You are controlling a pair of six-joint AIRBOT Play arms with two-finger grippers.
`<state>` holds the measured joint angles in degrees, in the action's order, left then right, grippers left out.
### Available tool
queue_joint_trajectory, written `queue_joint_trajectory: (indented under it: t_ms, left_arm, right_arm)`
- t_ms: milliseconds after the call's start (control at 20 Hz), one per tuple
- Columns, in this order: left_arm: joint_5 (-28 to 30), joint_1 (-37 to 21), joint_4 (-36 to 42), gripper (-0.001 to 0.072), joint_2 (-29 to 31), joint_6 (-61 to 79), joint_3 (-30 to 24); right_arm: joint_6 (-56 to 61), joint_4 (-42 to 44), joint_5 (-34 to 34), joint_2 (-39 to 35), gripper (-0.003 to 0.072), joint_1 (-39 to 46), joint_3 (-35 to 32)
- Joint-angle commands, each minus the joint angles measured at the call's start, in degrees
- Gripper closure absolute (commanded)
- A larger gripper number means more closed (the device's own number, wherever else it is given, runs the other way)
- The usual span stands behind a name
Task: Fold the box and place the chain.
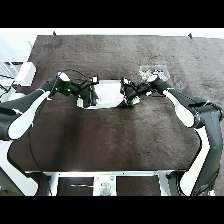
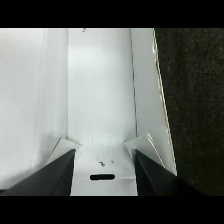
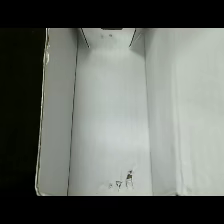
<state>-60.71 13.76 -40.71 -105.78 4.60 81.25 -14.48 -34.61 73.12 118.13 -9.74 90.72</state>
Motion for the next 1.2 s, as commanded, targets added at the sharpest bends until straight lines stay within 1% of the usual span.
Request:
queue_joint_trajectory:
  t_ms: [0,50,250,300,350,450,500,550,650,750,900,1000,1150]
  left_arm:
    - [-0.3,0.0,0.9,0.0179,-0.4,0.6,0.0]
    - [0.0,0.0,1.0,0.0039,-0.4,0.3,0.0]
    - [0.2,0.0,1.0,0.0047,-0.4,0.2,0.0]
    - [0.1,0.0,0.6,0.0132,-0.3,-0.1,0.0]
    - [-0.5,-0.1,0.3,0.0193,-0.3,-0.1,0.0]
    - [-2.5,-0.7,0.2,0.0358,-0.3,-0.1,0.0]
    - [-3.7,-1.4,0.2,0.0479,-0.3,-0.1,0.0]
    - [-4.6,-2.1,0.1,0.0542,-0.3,-0.1,0.0]
    - [-6.0,-3.7,0.0,0.0541,-0.2,-1.4,0.0]
    - [-8.0,-5.1,0.0,0.069,0.1,-2.2,0.0]
    - [-9.3,-6.0,-0.5,0.0693,2.4,-5.2,0.1]
    - [-8.7,-6.4,-1.1,0.0694,5.0,-8.4,0.0]
    - [-8.8,-7.8,-2.3,0.0696,9.0,-16.3,-0.7]
  right_arm:
    - [0.1,0.1,0.0,0.0,0.009,-0.1,0.0]
    - [0.1,0.1,0.0,0.0,0.009,-0.1,0.0]
    - [0.1,0.1,0.0,0.0,0.009,-0.1,0.0]
    - [0.1,0.1,0.0,0.0,0.009,-0.1,0.0]
    - [0.1,0.1,0.0,0.0,0.009,-0.1,0.0]
    - [0.1,0.1,0.0,0.0,0.009,-0.1,0.0]
    - [0.1,0.1,0.0,0.0,0.009,-0.1,0.0]
    - [0.1,0.1,0.0,0.0,0.009,-0.1,0.0]
    - [0.1,0.1,0.0,0.0,0.009,-0.1,0.0]
    - [0.1,0.1,0.0,0.0,0.009,-0.1,0.0]
    - [0.1,0.1,0.0,0.0,0.009,-0.1,0.0]
    - [0.1,0.1,0.0,0.0,0.009,-0.1,0.0]
    - [0.1,0.1,0.0,0.0,0.009,-0.1,0.0]
